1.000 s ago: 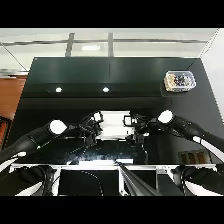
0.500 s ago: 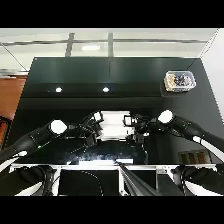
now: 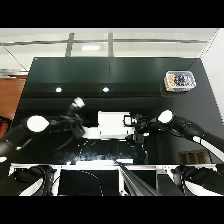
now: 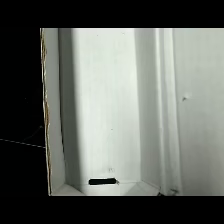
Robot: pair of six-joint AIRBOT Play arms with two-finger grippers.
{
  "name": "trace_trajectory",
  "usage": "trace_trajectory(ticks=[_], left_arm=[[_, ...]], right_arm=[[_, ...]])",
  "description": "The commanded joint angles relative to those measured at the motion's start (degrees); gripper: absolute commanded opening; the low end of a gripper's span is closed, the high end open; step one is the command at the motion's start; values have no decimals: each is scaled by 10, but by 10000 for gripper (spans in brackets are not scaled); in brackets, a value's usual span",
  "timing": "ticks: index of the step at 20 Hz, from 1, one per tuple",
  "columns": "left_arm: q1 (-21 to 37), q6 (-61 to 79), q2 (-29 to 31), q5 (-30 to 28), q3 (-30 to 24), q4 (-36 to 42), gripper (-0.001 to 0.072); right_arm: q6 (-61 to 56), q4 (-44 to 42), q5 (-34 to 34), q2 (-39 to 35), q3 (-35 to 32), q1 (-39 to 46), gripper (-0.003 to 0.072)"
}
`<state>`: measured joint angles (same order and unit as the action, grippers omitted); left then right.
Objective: Fold the box and place the chain.
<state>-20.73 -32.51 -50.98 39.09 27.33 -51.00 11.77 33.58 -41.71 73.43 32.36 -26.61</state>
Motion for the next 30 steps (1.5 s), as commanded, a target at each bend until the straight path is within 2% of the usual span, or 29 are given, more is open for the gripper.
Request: trace_trajectory(ticks=[1, 4, 6, 7, 10, 14, 16, 20, 23, 24, 27, 29, 30], left_arm=[[142, -237, 74, 56, -4, -80, 31], [257, -453, 53, 165, -24, -64, 31], [295, -502, 17, 219, -51, -7, 31], [297, -500, -1, 226, -65, 22, 31], [258, -370, -57, 222, -82, 92, 31], [179, -289, -140, 170, -81, 162, 31], [158, -249, -169, 167, -81, 205, 31], [156, -162, -177, 171, -79, 310, 31], [154, -115, -176, 201, -65, 323, 35], [154, -108, -176, 214, -61, 322, 83], [154, -97, -175, 238, -42, 322, 445], [153, -101, -175, 242, -26, 322, 591], [149, -101, -175, 248, -20, 321, 689]], right_arm=[[0, 0, 0, 0, 0, -1, 158], [0, 0, 0, 0, 0, -1, 158], [0, 0, 0, 0, 0, -1, 158], [0, 0, 0, 0, 0, -1, 158], [0, 0, 0, 0, 0, -1, 158], [0, 0, 0, 0, 0, -1, 158], [0, 0, 0, 0, 0, -1, 158], [0, 0, 0, 0, 0, -1, 158], [0, -1, 0, 0, 0, -1, 158], [0, -1, 0, 0, 0, -1, 158], [0, -1, 0, 0, 0, -1, 158], [0, -1, 0, 0, 0, -1, 158], [0, -1, 0, 0, 0, -1, 158]])
